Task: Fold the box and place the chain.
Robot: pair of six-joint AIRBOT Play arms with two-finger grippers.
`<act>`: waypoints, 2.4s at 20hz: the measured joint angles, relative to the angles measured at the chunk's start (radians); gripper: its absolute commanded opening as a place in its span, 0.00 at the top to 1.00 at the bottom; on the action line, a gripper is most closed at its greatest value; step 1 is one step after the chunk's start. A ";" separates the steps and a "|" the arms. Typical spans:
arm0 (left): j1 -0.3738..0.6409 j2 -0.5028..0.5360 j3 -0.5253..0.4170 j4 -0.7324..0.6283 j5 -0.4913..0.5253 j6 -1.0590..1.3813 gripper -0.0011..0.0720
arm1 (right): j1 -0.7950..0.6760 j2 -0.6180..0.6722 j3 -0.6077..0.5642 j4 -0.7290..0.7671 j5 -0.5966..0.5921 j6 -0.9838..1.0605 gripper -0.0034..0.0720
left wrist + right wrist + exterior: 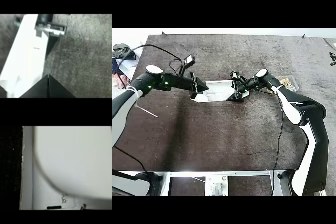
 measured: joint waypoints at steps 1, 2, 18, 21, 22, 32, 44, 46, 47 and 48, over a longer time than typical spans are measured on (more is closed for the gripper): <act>-0.012 -0.019 0.004 -0.001 0.010 -0.006 0.97 | 0.000 0.000 0.000 0.000 0.000 0.000 0.74; -0.024 -0.037 0.018 0.000 0.025 -0.012 0.97 | 0.000 0.000 0.000 0.000 0.000 0.000 0.74; -0.046 -0.329 0.369 0.077 0.174 -0.175 0.97 | -0.001 0.000 0.000 0.000 0.001 0.000 0.74; -0.044 -0.351 0.372 0.089 0.178 -0.178 0.97 | -0.001 0.000 0.000 0.000 0.001 0.001 0.74; -0.044 -0.355 0.373 0.096 0.175 -0.178 0.97 | -0.001 0.000 0.000 0.000 0.001 0.001 0.74; -0.045 -0.338 0.391 0.138 0.165 -0.148 0.97 | -0.001 0.000 0.000 0.000 0.000 0.000 0.74; 0.016 -0.210 0.444 0.371 -0.092 -0.141 0.13 | 0.000 0.000 0.000 -0.001 0.000 -0.001 0.74; -0.005 -0.216 0.423 0.458 -0.093 -0.142 0.13 | 0.000 0.000 0.000 -0.001 0.000 -0.001 0.74; -0.017 -0.218 0.406 0.490 -0.078 -0.142 0.13 | 0.000 0.000 0.000 -0.001 0.000 -0.001 0.74; -0.030 -0.220 0.387 0.513 -0.045 -0.142 0.13 | 0.000 0.000 0.000 -0.001 0.000 -0.001 0.74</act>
